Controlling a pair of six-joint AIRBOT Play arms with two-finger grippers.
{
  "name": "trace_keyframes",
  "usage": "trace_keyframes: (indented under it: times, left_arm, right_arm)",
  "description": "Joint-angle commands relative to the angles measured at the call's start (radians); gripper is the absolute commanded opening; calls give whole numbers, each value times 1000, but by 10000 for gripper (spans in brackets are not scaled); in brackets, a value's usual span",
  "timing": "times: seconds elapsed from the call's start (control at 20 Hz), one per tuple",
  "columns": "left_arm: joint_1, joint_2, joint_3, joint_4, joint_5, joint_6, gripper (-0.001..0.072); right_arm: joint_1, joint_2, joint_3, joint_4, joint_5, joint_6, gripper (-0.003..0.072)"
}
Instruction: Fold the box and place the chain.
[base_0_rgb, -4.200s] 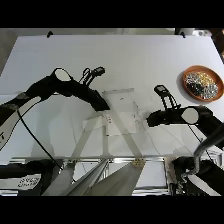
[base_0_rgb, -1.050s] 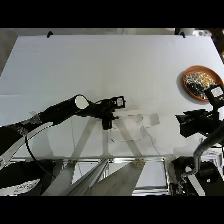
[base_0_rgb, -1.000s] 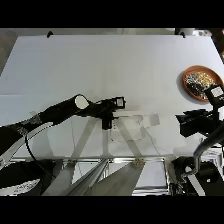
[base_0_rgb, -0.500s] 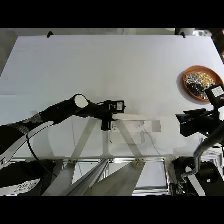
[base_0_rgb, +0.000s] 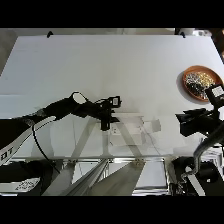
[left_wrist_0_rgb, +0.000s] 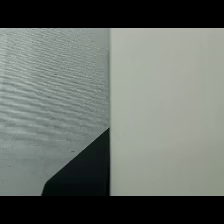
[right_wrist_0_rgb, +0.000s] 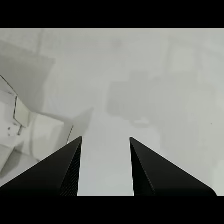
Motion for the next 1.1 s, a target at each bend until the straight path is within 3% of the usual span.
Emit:
trace_keyframes:
  times: [0.0,0.3,0.65,0.9,1.05]
  left_arm:
    - [2,-4,-1,-7,6,1,6]
    - [2,-2,-1,-7,0,-6,8]
    - [3,47,-1,3,90,-7,8]
    - [2,49,-1,154,77,-140,8]
    - [2,49,-1,177,50,-137,7]
  right_arm:
    - [0,-1,0,0,-11,0,339]
    - [0,-1,0,0,-12,0,339]
    - [0,-1,0,0,-19,0,339]
    - [0,-1,0,0,-24,0,339]
    - [0,-1,-1,0,-27,0,339]
